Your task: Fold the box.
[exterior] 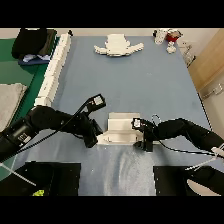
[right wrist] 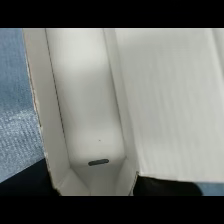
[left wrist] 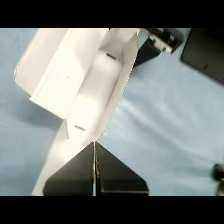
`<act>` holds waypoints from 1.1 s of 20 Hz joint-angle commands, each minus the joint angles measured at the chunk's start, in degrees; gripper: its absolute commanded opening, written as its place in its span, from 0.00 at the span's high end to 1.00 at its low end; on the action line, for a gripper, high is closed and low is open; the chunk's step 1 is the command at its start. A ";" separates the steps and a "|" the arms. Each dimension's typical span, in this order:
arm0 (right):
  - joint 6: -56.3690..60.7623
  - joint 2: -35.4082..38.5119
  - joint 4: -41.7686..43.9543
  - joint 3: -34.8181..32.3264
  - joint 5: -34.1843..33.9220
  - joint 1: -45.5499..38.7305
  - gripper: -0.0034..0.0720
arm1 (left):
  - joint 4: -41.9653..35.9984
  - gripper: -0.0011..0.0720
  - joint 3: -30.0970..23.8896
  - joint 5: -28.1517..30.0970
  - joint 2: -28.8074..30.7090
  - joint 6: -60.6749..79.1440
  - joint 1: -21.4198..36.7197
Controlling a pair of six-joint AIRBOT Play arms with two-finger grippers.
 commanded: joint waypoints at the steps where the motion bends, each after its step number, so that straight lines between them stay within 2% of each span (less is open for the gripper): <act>1: 0.02 0.07 0.00 -0.04 0.00 0.04 0.29 | 3.04 0.05 -4.26 3.08 2.45 10.82 1.97; 3: 0.02 0.07 0.00 -0.04 0.00 0.04 0.29 | 1.51 0.03 -5.97 5.57 1.11 15.76 3.98; 7: 0.02 0.07 0.00 -0.04 0.00 0.04 0.29 | -1.09 0.04 -6.58 5.95 -4.04 26.18 4.09; 12: 0.02 0.07 0.00 -0.04 0.00 0.04 0.29 | -10.23 0.04 -6.71 5.99 -13.42 40.94 5.01; 17: 0.02 0.07 0.00 -0.04 0.00 0.04 0.29 | -14.45 0.04 -6.71 8.50 -18.84 43.98 4.98; 19: 0.02 0.07 0.00 -0.04 0.00 0.04 0.29 | -15.74 0.36 -6.71 8.46 -19.06 45.07 4.94; 22: 0.02 0.07 0.00 -0.04 0.00 0.04 0.29 | -18.18 0.37 -6.71 9.66 -19.71 48.33 4.15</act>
